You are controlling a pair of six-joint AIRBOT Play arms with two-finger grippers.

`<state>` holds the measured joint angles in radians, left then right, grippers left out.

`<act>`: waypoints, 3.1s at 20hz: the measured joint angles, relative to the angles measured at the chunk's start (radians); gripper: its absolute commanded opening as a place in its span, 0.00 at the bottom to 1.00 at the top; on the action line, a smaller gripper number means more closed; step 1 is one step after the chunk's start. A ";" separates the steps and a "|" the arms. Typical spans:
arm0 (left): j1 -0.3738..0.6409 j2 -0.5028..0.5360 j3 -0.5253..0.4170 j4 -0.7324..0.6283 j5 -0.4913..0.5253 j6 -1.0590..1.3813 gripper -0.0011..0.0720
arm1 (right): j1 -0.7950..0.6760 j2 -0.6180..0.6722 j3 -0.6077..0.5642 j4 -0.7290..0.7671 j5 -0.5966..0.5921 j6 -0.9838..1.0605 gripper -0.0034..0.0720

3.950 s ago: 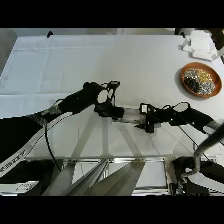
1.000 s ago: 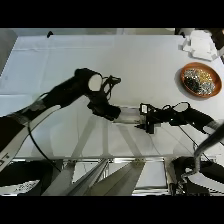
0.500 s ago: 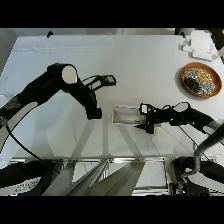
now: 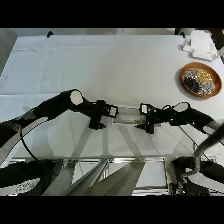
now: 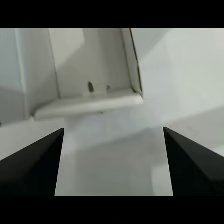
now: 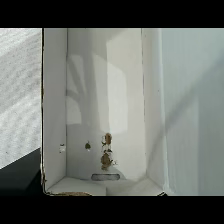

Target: Fold the box and place the chain.

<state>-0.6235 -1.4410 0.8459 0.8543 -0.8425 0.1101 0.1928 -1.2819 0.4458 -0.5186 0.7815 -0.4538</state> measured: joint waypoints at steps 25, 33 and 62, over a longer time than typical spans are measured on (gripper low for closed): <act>-0.042 -0.086 -0.012 -0.233 0.055 0.043 0.88 | 0.000 0.000 0.000 -0.001 0.002 0.000 0.48; -0.026 -0.089 -0.027 -0.264 0.044 0.017 0.60 | 0.000 0.000 0.000 0.000 0.002 0.000 0.48; -0.024 -0.089 -0.049 -0.271 0.030 0.009 0.61 | 0.001 0.000 0.000 -0.009 -0.003 0.002 0.70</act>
<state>-0.6479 -1.5295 0.7971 0.5831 -0.8124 0.1188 0.1936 -1.2816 0.4454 -0.5274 0.7780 -0.4522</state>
